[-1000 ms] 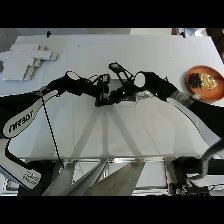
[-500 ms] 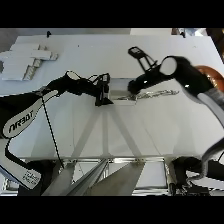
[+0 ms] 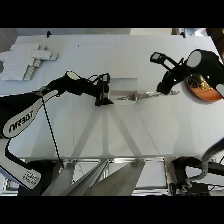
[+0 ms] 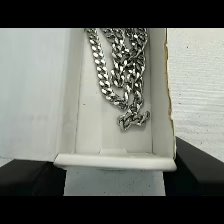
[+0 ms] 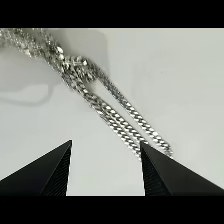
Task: Fold the box and place the chain.
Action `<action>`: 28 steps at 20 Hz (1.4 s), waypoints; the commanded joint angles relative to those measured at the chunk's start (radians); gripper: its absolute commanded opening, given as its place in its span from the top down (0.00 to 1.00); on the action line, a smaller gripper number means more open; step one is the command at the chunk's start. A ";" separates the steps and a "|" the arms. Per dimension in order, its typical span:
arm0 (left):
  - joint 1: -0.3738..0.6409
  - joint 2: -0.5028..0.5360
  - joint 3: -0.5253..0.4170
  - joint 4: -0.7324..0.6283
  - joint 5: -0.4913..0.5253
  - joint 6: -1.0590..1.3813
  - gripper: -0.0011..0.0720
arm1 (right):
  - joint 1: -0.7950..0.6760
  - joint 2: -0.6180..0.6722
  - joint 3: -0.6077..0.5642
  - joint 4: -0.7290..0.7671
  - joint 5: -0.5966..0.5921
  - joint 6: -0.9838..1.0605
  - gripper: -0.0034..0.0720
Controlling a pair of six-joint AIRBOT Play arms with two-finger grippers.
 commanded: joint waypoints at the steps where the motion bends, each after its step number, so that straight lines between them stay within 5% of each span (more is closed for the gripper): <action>1: 0.000 0.001 0.000 0.000 0.000 0.000 0.52 | -0.024 -0.082 0.000 -0.008 0.006 -0.283 0.32; 14: 0.000 0.001 0.000 0.000 0.000 0.000 0.52 | -0.023 -0.217 0.000 -0.015 -0.090 -0.327 0.34; 16: 0.000 0.001 0.000 0.000 0.000 0.000 0.52 | -0.023 -0.232 0.000 -0.015 -0.093 -0.322 0.56; 19: 0.000 0.001 0.000 0.000 0.000 0.000 0.52 | -0.023 -0.235 0.000 -0.015 -0.084 -0.317 0.71; 20: 0.000 0.001 0.000 0.000 0.000 0.000 0.52 | -0.023 -0.235 0.000 -0.015 -0.069 -0.318 0.90; 28: 0.000 0.001 0.000 0.000 0.000 0.000 0.52 | -0.003 -0.179 0.000 -0.004 0.038 -0.206 0.94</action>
